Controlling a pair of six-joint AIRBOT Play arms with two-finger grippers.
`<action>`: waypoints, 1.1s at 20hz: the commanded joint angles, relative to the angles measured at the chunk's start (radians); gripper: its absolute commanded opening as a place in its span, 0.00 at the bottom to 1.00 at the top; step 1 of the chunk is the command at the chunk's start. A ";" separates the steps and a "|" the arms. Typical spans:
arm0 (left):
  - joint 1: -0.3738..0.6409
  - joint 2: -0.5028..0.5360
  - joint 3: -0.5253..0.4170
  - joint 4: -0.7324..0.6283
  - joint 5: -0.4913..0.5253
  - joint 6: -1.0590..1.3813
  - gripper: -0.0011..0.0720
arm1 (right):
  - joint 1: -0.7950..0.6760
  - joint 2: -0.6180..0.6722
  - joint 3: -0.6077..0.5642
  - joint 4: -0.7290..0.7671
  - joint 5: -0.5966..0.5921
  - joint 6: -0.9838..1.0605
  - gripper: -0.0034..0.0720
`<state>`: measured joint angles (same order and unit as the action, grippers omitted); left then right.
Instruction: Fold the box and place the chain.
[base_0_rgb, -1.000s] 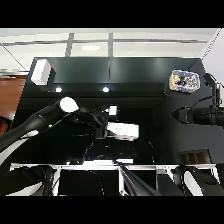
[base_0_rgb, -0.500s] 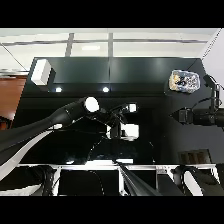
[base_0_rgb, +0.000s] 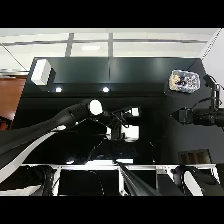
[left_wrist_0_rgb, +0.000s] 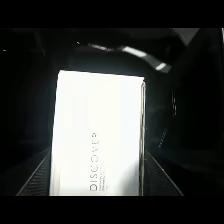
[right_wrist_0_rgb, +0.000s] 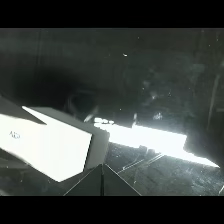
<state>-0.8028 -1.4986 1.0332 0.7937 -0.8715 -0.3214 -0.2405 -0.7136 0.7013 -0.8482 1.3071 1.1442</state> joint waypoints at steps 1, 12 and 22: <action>-0.039 -0.009 0.001 0.097 0.029 -0.002 0.99 | 0.000 0.000 0.000 0.000 -0.003 0.001 0.07; -0.031 0.028 0.021 0.383 0.062 -0.412 0.41 | 0.000 0.000 0.000 0.001 -0.003 0.004 0.07; 0.805 0.211 0.021 0.645 -0.290 -0.928 0.41 | 0.000 0.000 0.000 0.001 -0.012 0.004 0.07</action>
<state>-0.2600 -1.3155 1.0531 1.3853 -1.0565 -1.1301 -0.2405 -0.7136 0.7013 -0.8474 1.2999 1.1492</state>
